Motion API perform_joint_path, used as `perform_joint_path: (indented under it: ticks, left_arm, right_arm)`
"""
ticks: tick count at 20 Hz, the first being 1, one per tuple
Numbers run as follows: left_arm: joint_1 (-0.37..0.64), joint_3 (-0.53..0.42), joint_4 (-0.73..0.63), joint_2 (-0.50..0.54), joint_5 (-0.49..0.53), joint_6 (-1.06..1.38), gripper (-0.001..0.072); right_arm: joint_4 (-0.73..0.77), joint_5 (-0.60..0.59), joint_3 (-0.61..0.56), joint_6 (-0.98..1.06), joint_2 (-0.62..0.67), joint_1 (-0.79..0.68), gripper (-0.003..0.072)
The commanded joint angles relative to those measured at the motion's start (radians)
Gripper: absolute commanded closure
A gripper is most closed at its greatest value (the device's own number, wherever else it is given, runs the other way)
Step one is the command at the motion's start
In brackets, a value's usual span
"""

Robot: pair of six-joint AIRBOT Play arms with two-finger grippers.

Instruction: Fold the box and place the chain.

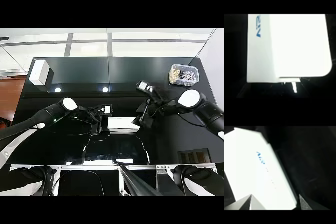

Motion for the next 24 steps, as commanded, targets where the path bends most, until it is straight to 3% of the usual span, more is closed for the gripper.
perform_joint_path:
  ticks: [1, 4, 13, 14, 15, 17, 18, 24]
  left_arm:
    - [0.0, 0.001, 0.0, 0.001, -0.001, 0.0, 0.025]
    - [0.0, 0.001, 0.0, 0.001, -0.001, 0.0, 0.025]
    - [0.0, 0.001, 0.0, 0.001, -0.001, 0.0, 0.025]
    - [0.0, 0.001, 0.0, 0.001, -0.001, 0.0, 0.0249]
    - [0.0, 0.001, 0.0, 0.001, -0.001, 0.0, 0.025]
    - [0.0, 0.001, 0.0, 0.001, -0.001, 0.0, 0.025]
    - [0.0, 0.001, 0.0, 0.001, -0.001, 0.0, 0.025]
    - [0.0, 0.001, 0.0, 0.001, -0.001, 0.0, 0.025]
  right_arm:
    - [-0.003, -0.003, -0.021, -0.131, -0.01, 0.05, -0.0011]
    - [-0.003, -0.007, -0.021, -0.224, -0.01, 0.06, -0.0011]
    - [-0.002, -0.029, -0.021, -0.223, -0.041, 0.06, -0.001]
    - [-0.002, -0.029, -0.021, -0.223, -0.041, 0.059, 0.0076]
    - [-0.002, -0.029, -0.021, -0.218, -0.041, 0.059, 0.0261]
    - [-0.003, -0.032, -0.021, -0.21, -0.041, 0.059, 0.0328]
    - [-0.003, -0.037, -0.021, -0.192, -0.04, 0.059, 0.0447]
    - [-0.003, -0.021, -0.021, -0.184, -0.041, 0.06, 0.0451]
